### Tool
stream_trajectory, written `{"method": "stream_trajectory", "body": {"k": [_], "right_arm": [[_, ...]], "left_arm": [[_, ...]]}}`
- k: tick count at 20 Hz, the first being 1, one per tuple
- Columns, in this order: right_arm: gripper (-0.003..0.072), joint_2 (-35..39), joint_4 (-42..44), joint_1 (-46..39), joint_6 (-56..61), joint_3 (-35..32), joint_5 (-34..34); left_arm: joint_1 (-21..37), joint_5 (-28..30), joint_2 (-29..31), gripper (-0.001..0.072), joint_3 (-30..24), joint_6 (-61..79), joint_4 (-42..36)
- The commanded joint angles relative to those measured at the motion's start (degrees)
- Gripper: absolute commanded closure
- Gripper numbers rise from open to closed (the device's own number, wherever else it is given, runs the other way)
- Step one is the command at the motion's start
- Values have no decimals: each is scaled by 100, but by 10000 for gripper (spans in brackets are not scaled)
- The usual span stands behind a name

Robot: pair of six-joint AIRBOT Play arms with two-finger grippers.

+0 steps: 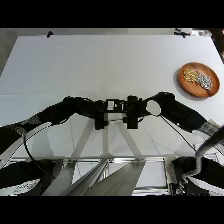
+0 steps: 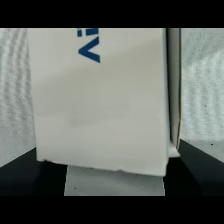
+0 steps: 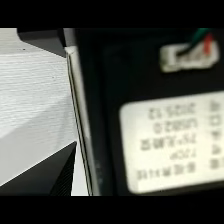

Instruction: Fold the box and place the chain.

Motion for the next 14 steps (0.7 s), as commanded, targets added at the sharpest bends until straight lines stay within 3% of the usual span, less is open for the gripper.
{"method": "stream_trajectory", "body": {"k": [1,7,8,10,14], "right_arm": [[267,282,-201,0,260,-2,-249],[284,879,-149,-385,850,-4,-199],[322,970,-96,-476,1086,-9,-177],[674,1019,229,-608,1375,-105,-127],[668,1016,1038,-540,1390,-951,-1582]], "left_arm": [[2,-2,4,314,-2,-15,-2],[2,-2,4,314,-2,-15,-4],[2,-2,4,314,-2,-15,-4],[2,0,4,314,-2,-15,-4],[2,-4,4,314,-2,-15,-2]]}}
